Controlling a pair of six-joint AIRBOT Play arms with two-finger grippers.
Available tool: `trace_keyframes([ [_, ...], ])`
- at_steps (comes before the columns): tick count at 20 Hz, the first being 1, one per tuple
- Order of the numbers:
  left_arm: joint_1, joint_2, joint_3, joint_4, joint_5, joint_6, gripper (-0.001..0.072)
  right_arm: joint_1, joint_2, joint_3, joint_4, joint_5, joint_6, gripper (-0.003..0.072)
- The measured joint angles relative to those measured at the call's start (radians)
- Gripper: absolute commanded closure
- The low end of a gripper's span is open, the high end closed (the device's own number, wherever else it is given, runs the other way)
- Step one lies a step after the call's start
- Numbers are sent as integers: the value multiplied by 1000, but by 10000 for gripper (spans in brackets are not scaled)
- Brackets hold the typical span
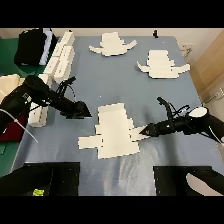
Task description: Fold the box.
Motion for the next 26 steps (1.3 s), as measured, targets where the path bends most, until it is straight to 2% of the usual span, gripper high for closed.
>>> trace_keyframes([
  [3,10,-68,0,-19,12,42,189,78,100,-29,-17,-96,19,684],
  [6,15,-142,0,-52,58,87,190,114,147,-40,-30,-142,47,685],
  [10,16,-264,18,-187,87,201,191,132,168,-46,-36,-162,73,685],
  [14,6,-361,61,-362,43,341,191,137,174,-47,-40,-169,89,684],
  [18,-35,-435,112,-437,-30,406,194,137,175,-47,-44,-172,95,684],
  [19,-45,-450,124,-443,-50,413,283,137,175,-47,-44,-172,96,685],
  [20,-53,-460,132,-443,-65,418,483,137,175,-47,-45,-172,97,684],
  [21,-57,-468,138,-439,-79,426,544,137,175,-47,-48,-172,97,684],
  [24,-64,-481,149,-422,-117,439,552,137,175,-47,-50,-172,98,685],
  [25,-65,-482,151,-415,-122,441,691,137,175,-47,-51,-173,98,684],
  [26,-66,-484,152,-413,-130,447,693,137,175,-47,-52,-172,98,684],
])
